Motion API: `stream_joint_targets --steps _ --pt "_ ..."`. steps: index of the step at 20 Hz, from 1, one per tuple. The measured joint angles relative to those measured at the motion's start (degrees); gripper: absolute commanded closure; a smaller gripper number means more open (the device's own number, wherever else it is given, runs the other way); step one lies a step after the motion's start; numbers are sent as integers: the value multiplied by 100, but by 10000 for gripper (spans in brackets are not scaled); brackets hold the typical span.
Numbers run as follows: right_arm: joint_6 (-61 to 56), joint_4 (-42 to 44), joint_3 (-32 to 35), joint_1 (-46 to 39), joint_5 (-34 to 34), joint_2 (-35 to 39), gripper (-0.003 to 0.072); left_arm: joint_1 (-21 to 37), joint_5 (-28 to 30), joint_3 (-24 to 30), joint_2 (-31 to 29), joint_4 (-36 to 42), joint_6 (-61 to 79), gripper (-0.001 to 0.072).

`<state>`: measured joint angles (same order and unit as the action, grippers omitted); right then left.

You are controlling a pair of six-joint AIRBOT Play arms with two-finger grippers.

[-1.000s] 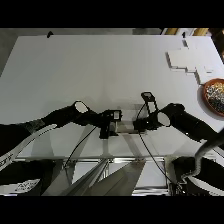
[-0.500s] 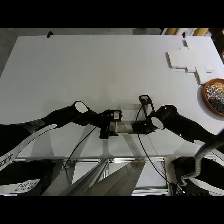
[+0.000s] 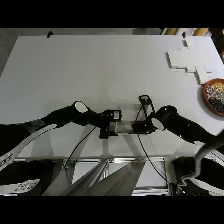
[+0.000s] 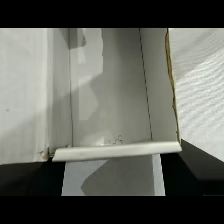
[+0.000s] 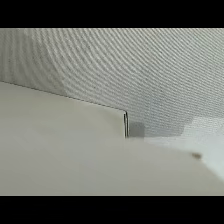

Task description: Fold the box and place the chain.

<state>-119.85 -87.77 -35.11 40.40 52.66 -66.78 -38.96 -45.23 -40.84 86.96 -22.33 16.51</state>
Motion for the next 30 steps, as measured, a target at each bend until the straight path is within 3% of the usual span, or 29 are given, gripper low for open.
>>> stream_joint_targets --steps 3,14,15,16,28,30 --pt "-15 -144 -7 -7 35 214 406 0 4 0 0 2 0 420" --pt "-501 -334 -7 -15 256 374 410 0 2 0 0 2 -2 420" --pt "-529 -334 -7 -15 289 376 424 0 2 0 0 2 -2 420" --pt "-553 -332 -7 -15 317 376 486 0 0 0 0 2 -2 420" --pt "-612 -302 -7 -15 149 376 494 0 0 0 0 2 -4 420" --pt "-612 -260 -7 9 127 376 531 0 0 0 0 2 -2 420"
